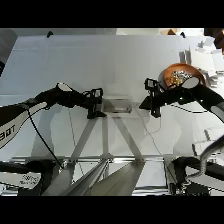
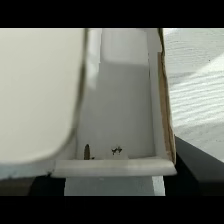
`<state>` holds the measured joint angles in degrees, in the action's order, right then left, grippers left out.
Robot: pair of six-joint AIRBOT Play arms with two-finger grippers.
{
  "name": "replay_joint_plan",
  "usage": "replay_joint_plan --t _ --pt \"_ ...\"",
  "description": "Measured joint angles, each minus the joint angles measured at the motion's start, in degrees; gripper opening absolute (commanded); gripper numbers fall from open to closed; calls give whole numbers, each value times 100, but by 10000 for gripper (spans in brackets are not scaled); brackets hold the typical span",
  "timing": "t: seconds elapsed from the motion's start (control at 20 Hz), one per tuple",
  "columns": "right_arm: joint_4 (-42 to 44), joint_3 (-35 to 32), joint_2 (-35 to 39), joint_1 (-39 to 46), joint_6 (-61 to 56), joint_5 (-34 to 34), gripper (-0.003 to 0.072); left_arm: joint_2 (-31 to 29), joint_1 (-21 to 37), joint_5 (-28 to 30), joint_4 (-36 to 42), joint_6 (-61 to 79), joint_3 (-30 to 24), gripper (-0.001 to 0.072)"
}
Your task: Fold the box and place the chain.
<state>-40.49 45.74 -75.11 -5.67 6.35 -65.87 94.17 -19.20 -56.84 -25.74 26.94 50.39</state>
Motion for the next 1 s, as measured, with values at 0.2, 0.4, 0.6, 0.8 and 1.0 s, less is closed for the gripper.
replay_joint_plan --t 0.2,0.4,0.6,0.8,1.0 --pt "664 0 87 -354 -144 76 4 0 0 -9 -2 2 0 393" --pt "1600 -2 48 -647 -188 1349 3 0 4 -24 0 -20 0 393" --pt "1967 2 -260 -730 -199 2260 4 0 2 -28 -2 -13 0 393" --pt "2046 2 -785 -752 -203 2382 7 0 4 -44 -4 -9 0 393" --pt "1700 2 -581 -730 -262 2092 7 0 2 -57 -17 13 0 393"
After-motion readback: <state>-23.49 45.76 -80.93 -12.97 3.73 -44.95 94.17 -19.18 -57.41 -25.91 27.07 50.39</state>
